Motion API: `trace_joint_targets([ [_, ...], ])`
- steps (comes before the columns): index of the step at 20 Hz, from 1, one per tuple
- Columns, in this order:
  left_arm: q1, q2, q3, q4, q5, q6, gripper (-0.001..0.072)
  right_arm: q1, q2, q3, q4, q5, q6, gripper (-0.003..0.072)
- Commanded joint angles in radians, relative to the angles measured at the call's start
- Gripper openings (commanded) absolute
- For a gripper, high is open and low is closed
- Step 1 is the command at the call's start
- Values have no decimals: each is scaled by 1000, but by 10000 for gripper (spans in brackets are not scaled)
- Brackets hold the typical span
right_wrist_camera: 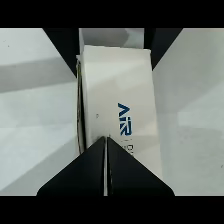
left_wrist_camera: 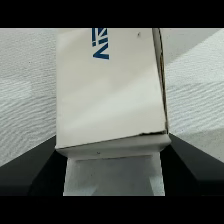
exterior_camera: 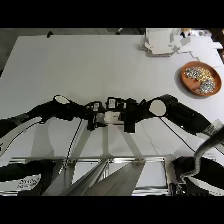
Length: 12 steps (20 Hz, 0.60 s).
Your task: Fold the box and place the chain.
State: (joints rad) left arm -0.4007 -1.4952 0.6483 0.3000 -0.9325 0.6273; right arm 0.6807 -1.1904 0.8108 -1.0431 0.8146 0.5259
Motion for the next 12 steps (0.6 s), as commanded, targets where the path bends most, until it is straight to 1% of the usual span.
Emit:
trace_joint_targets([
  [1,0,1,0,0,0,0,87,0,-9,-1,-3,35,5,21],
  [7,0,1,0,0,0,0,87,0,-23,-1,-3,41,5,21],
  [12,0,1,0,0,0,0,87,0,-86,-1,-2,39,5,21],
])
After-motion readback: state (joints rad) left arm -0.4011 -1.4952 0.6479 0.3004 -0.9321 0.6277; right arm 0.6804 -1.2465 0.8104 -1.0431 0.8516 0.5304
